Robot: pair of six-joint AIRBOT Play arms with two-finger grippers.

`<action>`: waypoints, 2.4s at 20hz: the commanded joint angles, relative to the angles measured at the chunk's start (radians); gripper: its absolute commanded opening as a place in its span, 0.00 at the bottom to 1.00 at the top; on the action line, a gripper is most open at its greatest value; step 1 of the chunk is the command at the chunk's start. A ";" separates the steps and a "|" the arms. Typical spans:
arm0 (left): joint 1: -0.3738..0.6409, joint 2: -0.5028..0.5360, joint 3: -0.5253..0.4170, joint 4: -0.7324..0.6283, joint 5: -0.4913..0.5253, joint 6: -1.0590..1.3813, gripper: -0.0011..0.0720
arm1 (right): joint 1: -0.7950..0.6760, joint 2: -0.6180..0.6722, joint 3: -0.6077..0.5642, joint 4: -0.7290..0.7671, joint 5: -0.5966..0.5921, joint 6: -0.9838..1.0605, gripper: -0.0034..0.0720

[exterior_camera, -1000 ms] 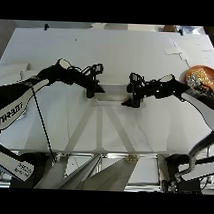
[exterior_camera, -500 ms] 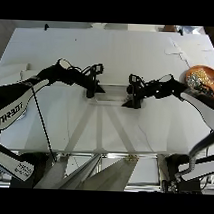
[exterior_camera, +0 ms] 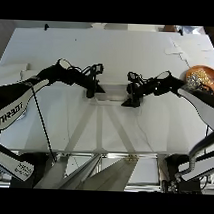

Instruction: Fold the box and place the chain.

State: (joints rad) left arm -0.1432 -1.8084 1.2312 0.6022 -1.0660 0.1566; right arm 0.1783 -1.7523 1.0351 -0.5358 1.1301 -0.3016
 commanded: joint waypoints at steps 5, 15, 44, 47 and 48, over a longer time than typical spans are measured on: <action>0.000 0.000 0.000 0.000 0.000 0.000 0.04 | 0.001 -0.009 0.005 -0.016 0.008 0.017 0.93; 0.000 0.000 0.000 0.000 0.000 0.000 0.04 | 0.001 -0.009 0.005 -0.010 0.004 0.017 0.64; 0.000 0.009 0.000 -0.002 -0.076 -0.008 0.79 | 0.001 -0.009 0.005 -0.010 0.004 0.017 0.59; 0.001 0.046 0.000 0.005 -0.090 -0.008 0.79 | 0.001 -0.009 0.005 -0.010 0.005 0.017 0.59; 0.007 0.066 0.000 0.015 -0.093 -0.008 0.79 | 0.001 -0.009 0.005 -0.010 0.005 0.017 0.59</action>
State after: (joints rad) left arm -0.1421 -1.7756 1.2308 0.6064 -1.1370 0.1509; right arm 0.1787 -1.7611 1.0393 -0.5465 1.1397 -0.2871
